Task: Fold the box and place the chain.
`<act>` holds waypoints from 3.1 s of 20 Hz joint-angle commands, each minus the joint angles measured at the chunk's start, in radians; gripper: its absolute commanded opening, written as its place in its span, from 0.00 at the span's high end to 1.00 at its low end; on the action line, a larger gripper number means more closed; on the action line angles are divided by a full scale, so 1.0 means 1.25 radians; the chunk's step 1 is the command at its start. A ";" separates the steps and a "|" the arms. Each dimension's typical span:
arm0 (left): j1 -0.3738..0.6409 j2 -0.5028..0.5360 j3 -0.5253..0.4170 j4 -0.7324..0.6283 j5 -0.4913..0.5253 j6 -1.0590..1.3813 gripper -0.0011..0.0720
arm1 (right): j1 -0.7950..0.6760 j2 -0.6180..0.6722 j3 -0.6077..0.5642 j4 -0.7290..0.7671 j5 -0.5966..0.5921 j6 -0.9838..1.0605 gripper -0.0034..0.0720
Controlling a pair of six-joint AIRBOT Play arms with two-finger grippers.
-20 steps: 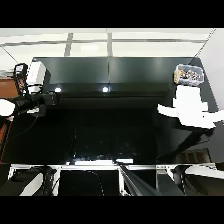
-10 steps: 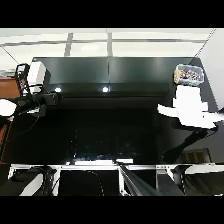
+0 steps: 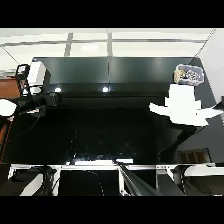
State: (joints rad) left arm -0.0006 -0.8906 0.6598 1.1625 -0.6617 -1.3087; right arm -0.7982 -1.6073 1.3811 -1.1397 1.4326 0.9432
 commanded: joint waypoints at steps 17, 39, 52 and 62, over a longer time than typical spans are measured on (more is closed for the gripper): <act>-0.058 -0.338 0.168 -0.515 -0.253 0.347 0.02 | 0.706 0.537 -0.899 0.837 -0.618 -0.416 0.93; -0.186 -0.829 0.557 -0.391 -0.814 0.477 0.53 | 0.738 0.537 -0.899 0.836 -0.606 -0.413 0.93; -0.186 -0.738 0.506 -0.393 -0.790 0.468 0.95 | 0.656 0.538 -0.717 0.567 -0.402 -0.410 0.02; -0.305 -0.420 0.212 -0.425 -0.283 1.097 0.95 | 0.812 0.535 -0.617 0.284 -0.417 -0.544 0.02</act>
State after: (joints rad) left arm -0.3214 -1.4570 0.9661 0.6235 -1.1812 -0.2028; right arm 0.1413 -0.9382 0.6044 -0.6781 0.9890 0.3210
